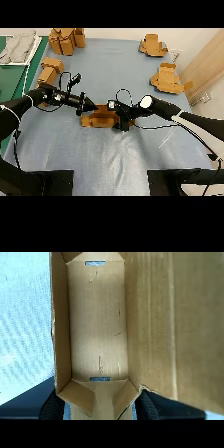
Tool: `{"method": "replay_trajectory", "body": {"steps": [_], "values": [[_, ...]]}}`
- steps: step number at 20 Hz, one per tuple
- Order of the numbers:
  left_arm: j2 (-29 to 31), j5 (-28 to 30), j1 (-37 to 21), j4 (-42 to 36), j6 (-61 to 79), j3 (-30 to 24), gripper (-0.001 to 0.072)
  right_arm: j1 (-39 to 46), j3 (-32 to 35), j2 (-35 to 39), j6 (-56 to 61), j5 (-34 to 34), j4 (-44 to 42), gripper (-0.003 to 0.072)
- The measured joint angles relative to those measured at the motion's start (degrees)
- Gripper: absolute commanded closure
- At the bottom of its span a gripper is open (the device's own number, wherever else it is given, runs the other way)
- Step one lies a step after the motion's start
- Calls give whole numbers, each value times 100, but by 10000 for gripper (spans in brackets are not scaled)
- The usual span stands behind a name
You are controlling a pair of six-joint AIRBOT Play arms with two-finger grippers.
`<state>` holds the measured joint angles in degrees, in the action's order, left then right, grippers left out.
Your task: Fold the box.
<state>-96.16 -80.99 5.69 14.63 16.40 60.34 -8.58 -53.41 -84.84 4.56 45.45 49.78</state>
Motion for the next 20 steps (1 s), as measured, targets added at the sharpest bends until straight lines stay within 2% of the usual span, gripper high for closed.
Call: {"method": "replay_trajectory", "body": {"steps": [1,5,6,7,9,10,11,12,13,14,15,20], "values": [[0,0,0,2,0,0,689,0,0,2,7,0,11,285],[17,-39,-72,33,-61,2,681,-7,0,0,9,50,20,285],[37,-52,-118,37,-79,4,503,-7,-7,2,9,48,11,284],[72,-68,-190,-17,-85,11,430,4,9,2,-2,81,87,284],[142,-98,-348,15,-153,11,410,0,0,0,13,83,85,284],[181,-149,-420,0,-188,11,320,2,2,0,13,87,79,285],[214,-181,-511,-7,-214,11,316,0,0,0,13,83,81,284],[234,-212,-579,55,-258,11,316,2,2,0,13,83,79,285],[273,-295,-660,50,-310,11,356,2,2,0,13,83,79,284],[334,-393,-756,72,-356,11,581,2,2,0,13,81,79,284],[415,-446,-857,181,-422,11,690,2,0,0,11,81,76,284],[1349,-968,-1141,1008,-1008,-33,697,2,2,-2,11,72,68,284]]}}
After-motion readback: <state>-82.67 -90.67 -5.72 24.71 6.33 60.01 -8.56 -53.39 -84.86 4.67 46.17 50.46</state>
